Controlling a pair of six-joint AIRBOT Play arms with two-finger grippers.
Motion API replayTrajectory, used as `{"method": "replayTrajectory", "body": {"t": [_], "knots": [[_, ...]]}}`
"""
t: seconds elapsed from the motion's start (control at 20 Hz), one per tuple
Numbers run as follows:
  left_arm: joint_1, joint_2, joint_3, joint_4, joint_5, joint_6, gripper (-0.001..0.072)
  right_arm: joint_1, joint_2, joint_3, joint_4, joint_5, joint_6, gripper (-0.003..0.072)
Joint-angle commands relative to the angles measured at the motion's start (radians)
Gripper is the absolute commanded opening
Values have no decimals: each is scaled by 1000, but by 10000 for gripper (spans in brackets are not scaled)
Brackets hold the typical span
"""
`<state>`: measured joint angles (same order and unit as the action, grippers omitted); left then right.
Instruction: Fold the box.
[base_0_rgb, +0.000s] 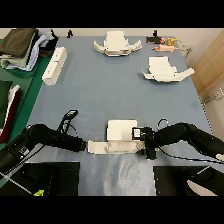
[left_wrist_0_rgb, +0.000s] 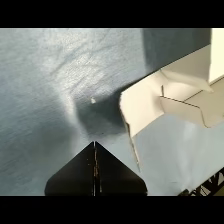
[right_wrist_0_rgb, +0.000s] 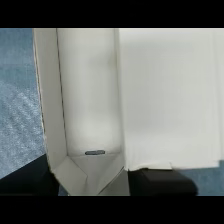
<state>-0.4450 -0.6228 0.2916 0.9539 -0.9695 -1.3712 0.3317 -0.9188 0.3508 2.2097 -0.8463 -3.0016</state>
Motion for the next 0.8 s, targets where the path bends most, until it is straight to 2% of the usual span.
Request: {"method": "replayTrajectory", "body": {"t": [0.0,0.15,0.3,0.75], "knots": [[-62,-29,-7,-55,72,13,13,1,0,-1,0,0,0,509],[-182,-114,-5,-96,174,14,14,1,0,-1,0,0,0,509],[-267,-168,15,-102,225,13,14,1,0,-1,0,0,0,509],[-270,-167,98,-101,194,12,15,1,0,-1,0,0,0,509]]}}
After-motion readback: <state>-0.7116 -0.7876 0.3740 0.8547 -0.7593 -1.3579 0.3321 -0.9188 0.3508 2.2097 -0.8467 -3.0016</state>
